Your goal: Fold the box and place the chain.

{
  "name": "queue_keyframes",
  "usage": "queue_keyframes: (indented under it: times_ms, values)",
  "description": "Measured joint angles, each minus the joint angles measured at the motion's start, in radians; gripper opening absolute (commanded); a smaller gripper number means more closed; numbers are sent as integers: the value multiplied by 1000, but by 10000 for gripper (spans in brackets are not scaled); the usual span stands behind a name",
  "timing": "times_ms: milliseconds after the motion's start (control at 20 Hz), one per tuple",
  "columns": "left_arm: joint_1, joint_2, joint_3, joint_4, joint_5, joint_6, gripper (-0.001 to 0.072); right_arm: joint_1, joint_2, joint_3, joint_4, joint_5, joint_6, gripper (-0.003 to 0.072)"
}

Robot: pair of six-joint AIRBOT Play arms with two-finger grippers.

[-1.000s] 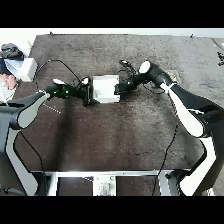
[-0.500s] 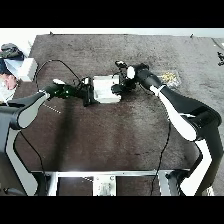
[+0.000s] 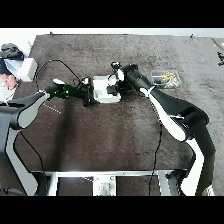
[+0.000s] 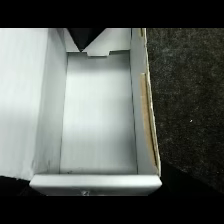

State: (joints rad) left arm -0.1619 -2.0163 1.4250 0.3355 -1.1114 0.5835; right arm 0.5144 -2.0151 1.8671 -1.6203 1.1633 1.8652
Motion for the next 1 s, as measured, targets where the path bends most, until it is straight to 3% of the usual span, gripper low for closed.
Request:
queue_keyframes:
  times_ms: [400, 500, 650, 850, 1000]
  values:
    - [0, 0, 0, 0, 0, 0, 417, 3, -6, 4, -60, 15, 82, 334]
    - [0, 0, 0, 0, 0, 0, 417, 3, -16, 4, -63, 21, 92, 158]
    - [0, 0, 0, -1, 0, 0, 417, 5, -25, 4, -63, 24, 108, 149]
    - [0, 0, 0, -1, 1, -1, 417, 5, -29, 5, -63, 24, 124, 27]
    - [0, 0, 0, -1, 1, -2, 417, 5, -30, 5, -64, 24, 128, 30]
